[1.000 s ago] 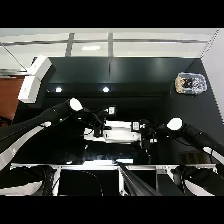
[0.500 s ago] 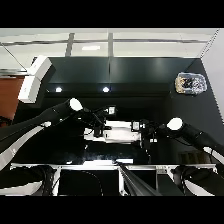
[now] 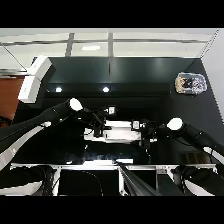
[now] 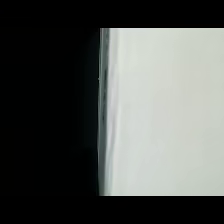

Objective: Fold the box and place the chain.

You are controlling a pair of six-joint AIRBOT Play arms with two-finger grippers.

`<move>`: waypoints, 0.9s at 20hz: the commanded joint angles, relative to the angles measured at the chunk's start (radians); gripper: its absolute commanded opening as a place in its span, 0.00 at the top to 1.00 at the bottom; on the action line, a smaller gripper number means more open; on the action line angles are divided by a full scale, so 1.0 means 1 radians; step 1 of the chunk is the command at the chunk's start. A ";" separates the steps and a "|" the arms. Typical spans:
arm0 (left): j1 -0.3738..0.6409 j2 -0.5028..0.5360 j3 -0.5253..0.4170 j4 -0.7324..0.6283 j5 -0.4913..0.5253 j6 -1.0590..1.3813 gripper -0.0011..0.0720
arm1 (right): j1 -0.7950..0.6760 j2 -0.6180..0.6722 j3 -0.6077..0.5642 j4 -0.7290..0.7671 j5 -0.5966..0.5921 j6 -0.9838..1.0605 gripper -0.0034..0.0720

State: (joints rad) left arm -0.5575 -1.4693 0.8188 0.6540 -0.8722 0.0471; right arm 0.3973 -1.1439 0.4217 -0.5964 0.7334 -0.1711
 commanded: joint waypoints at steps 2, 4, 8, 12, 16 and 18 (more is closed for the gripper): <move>0.000 0.000 0.000 0.000 0.000 0.001 0.95 | 0.000 0.000 0.000 0.000 0.000 0.002 0.11; 0.000 0.000 0.000 0.000 0.000 0.001 0.95 | 0.000 0.000 0.000 0.000 0.005 0.002 0.11; 0.000 0.000 0.000 0.000 0.000 0.001 0.95 | 0.000 0.001 0.000 -0.002 0.007 0.003 0.11; 0.000 0.000 0.000 0.000 0.000 0.001 0.95 | -0.029 0.003 0.000 0.032 0.022 0.003 0.11; 0.000 0.000 0.000 0.001 0.001 0.001 0.95 | -0.055 0.005 0.000 0.038 0.037 -0.037 0.11; 0.000 0.000 0.000 0.000 0.001 0.001 0.95 | -0.035 0.005 0.000 0.040 0.033 -0.050 0.11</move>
State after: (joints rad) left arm -0.5575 -1.4693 0.8188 0.6540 -0.8715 0.0463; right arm 0.3542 -1.1397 0.4206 -0.5713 0.7582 -0.1928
